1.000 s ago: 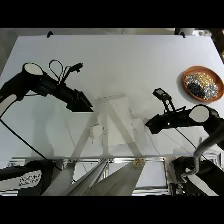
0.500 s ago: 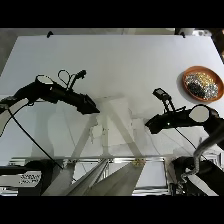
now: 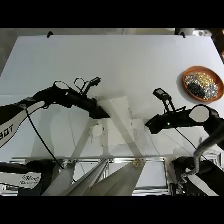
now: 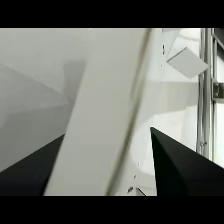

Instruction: Fold the box and place the chain.

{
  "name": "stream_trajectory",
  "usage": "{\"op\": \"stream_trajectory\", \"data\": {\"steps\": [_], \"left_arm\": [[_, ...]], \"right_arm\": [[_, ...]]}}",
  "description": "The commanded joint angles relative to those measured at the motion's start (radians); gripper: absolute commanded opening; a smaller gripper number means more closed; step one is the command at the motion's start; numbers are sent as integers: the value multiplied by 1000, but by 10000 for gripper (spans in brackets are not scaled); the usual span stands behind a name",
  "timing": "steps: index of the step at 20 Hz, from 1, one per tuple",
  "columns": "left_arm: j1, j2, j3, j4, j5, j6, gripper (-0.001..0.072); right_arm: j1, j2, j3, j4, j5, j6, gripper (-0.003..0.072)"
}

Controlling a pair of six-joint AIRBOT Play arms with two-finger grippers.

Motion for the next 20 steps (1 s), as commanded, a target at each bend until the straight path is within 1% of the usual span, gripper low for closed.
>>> {"op": "stream_trajectory", "data": {"steps": [1,2,5,6,7,9,10,13,14,16,17,20], "left_arm": [[0,-5,0,34,-60,9,428],[0,-5,0,37,-70,9,426],[1,-4,0,37,-70,11,210],[1,-3,0,37,-71,10,164],[1,-3,0,38,-71,9,127],[1,1,0,38,-72,8,125],[1,6,0,38,-76,8,15],[1,35,0,44,-79,11,3],[1,55,0,45,-69,12,3],[1,105,0,55,-32,13,2],[1,137,0,72,-8,12,2],[-3,229,0,166,37,27,3]], "right_arm": [[1,0,0,0,0,1,8],[1,0,0,0,0,1,8],[1,0,0,0,0,4,8],[1,0,0,0,0,4,8],[1,0,0,0,0,4,8],[1,0,0,0,0,4,9],[1,0,0,1,0,5,10],[1,0,0,0,0,22,23],[1,0,2,0,0,29,89],[1,6,12,0,7,31,263],[1,11,21,-1,16,34,311],[0,37,56,-27,43,79,321]]}}
